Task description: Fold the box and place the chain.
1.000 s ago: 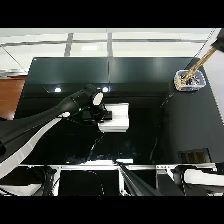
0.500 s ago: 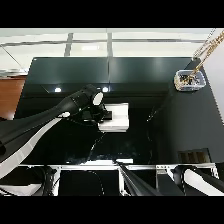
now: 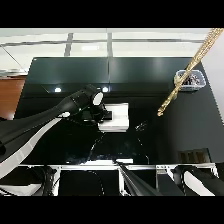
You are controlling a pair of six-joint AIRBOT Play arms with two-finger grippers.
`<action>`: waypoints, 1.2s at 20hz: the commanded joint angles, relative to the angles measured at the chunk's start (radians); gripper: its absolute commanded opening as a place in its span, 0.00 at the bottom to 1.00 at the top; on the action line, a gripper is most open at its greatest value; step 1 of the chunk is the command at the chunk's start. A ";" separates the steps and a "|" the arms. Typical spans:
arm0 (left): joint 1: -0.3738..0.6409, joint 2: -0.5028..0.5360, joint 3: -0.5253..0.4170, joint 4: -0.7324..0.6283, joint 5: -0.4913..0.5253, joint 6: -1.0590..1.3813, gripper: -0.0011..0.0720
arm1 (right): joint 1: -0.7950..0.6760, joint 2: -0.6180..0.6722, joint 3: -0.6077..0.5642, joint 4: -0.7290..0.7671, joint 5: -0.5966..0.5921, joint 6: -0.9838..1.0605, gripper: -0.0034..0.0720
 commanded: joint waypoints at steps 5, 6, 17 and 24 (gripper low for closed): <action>0.000 0.000 0.001 0.000 0.000 0.000 0.05 | 0.169 0.007 -0.047 0.017 0.080 -0.007 0.05; 0.000 0.000 0.001 0.000 0.000 0.000 0.05 | 0.174 0.007 -0.073 0.063 0.102 -0.011 0.05; 0.000 0.000 0.001 0.000 0.000 0.000 0.05 | 0.175 0.005 -0.303 0.298 0.143 -0.107 0.05; 0.000 0.000 0.001 0.000 0.001 0.000 0.05 | 0.359 0.004 -0.587 0.419 -0.014 -0.195 0.05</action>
